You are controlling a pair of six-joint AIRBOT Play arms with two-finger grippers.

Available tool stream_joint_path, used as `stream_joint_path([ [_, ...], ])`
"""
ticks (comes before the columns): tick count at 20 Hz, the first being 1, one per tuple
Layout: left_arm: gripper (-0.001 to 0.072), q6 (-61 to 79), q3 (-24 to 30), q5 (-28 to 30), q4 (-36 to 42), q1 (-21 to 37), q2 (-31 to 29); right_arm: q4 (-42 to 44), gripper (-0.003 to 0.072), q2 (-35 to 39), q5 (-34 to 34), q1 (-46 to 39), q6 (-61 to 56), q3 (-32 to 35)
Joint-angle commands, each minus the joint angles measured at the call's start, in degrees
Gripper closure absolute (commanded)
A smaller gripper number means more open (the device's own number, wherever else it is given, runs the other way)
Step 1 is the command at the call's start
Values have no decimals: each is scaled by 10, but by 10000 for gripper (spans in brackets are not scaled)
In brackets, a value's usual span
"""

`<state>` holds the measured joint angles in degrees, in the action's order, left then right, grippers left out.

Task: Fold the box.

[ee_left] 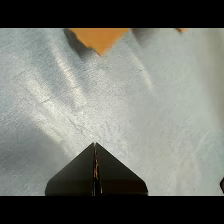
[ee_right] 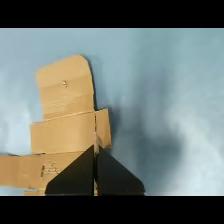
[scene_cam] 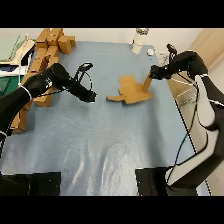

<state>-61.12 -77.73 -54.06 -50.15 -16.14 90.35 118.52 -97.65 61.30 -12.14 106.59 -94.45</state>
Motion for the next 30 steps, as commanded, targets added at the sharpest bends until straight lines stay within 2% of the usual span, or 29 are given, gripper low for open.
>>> stream_joint_path([
  [1,697,0,0,0,0,0,0,-59,687,141,-71,40,-56,191],
  [5,697,0,0,0,0,0,0,-61,687,322,-178,88,-118,452],
  [8,697,0,0,0,0,0,0,-60,679,409,-191,120,-148,573],
  [9,697,0,0,0,0,0,0,-58,576,421,-182,122,-156,593],
  [10,697,0,0,0,0,0,0,-58,348,425,-172,122,-157,606],
  [11,697,0,0,0,0,0,0,-59,305,423,-161,122,-157,609],
  [15,697,0,0,0,0,0,0,-88,305,405,-153,121,-157,594],
  [20,697,0,0,1,0,0,0,-97,311,334,-92,121,-128,523],
  [22,697,0,0,3,0,0,0,-97,347,304,-68,121,-103,485],
  [25,697,0,0,15,3,0,0,-97,359,249,0,121,-84,418],
  [27,697,0,0,15,3,0,0,-97,415,213,43,121,-80,383],
  [30,697,0,0,15,12,0,0,-97,430,179,92,121,-71,363],
])
